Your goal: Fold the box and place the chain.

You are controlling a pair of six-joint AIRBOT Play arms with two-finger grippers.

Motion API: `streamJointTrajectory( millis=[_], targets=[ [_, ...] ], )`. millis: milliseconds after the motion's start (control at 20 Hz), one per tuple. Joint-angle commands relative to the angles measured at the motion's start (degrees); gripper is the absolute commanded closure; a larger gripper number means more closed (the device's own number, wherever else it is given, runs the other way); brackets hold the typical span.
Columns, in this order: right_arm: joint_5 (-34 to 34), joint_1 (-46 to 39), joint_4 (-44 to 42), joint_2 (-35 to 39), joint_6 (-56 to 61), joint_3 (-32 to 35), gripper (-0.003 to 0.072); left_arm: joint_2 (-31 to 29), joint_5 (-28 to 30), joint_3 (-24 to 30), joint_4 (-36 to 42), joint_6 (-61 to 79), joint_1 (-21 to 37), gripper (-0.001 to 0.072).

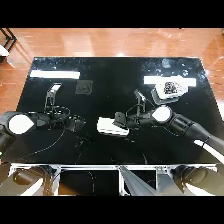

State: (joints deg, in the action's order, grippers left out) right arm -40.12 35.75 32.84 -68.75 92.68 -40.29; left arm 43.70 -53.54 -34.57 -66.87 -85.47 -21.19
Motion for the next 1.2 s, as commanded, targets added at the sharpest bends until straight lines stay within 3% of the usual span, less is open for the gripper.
streamJointTrajectory(
  millis=[0, 500, 700, 1000, 1150],
  targets=[
    [-0.6, 0.1, 0.4, -1.5, 0.1, 0.0, 0.0667, 0.0, 0.0, 0.0, 0.1, 0.0, 0.1, 0.0088],
    [-1.2, -0.1, 1.6, -3.0, -1.5, -0.1, 0.0667, 0.0, 0.1, 0.0, 0.0, 0.0, 0.1, 0.0088],
    [-5.6, -2.6, 1.4, 1.6, -3.6, -0.9, 0.0667, 0.0, -0.3, 0.0, 0.1, 0.0, 0.1, 0.0088],
    [-13.2, -7.2, 10.4, 7.6, -1.2, -0.7, 0.0667, 0.3, -0.6, -0.3, 0.1, 0.9, 0.0, 0.0088],
    [-13.3, -7.7, 15.6, 7.6, 0.1, -0.5, 0.0667, 4.4, -2.1, -4.0, 0.7, 8.2, 0.0, 0.0088]
  ],
)
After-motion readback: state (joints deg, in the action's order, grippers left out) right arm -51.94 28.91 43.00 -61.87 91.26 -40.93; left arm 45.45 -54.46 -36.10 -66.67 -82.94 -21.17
